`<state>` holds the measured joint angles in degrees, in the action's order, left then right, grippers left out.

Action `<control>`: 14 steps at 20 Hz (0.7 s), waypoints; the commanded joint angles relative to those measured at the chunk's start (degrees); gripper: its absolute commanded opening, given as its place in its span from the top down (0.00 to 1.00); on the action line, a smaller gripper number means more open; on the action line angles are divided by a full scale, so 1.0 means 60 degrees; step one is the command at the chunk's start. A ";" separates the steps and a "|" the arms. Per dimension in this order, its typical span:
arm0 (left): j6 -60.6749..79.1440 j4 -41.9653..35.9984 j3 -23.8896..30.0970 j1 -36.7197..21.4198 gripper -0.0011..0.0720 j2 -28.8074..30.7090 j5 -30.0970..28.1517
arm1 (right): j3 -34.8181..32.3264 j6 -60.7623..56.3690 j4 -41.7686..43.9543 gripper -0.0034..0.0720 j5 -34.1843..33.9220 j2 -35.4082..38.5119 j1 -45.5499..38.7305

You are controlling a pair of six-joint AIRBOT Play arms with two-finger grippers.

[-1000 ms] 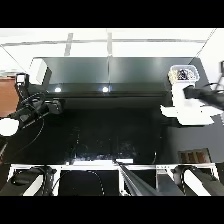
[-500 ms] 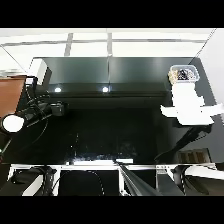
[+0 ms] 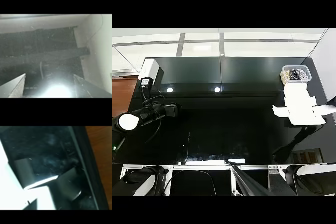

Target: Fold the box and place the chain.

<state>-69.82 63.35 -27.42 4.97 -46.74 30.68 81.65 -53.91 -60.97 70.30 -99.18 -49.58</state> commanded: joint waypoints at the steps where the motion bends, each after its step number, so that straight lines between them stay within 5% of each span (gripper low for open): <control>1: 0.0000 0.0004 0.0000 0.0007 0.02 -0.0015 0.0000 | 0.0146 0.0310 0.0324 0.94 0.1075 -0.0007 0.0270; 6: -0.0004 -0.0295 0.0000 0.0007 0.03 -0.0011 -0.0040 | -0.0211 -0.0455 0.0477 0.94 0.2969 0.1406 0.1053; 11: 0.0000 -0.0911 0.0004 0.0011 0.03 -0.0015 -0.0033 | -0.3818 -0.0189 0.2357 0.94 0.0725 0.5162 0.2725; 14: 0.0004 -0.1953 0.0004 0.0025 0.03 -0.0160 0.0178 | -0.7053 0.1242 0.5690 0.94 -0.1530 0.7512 0.4506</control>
<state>-69.84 56.69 -27.42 5.04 -47.16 30.61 54.81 -52.53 -43.22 73.67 -66.46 -30.98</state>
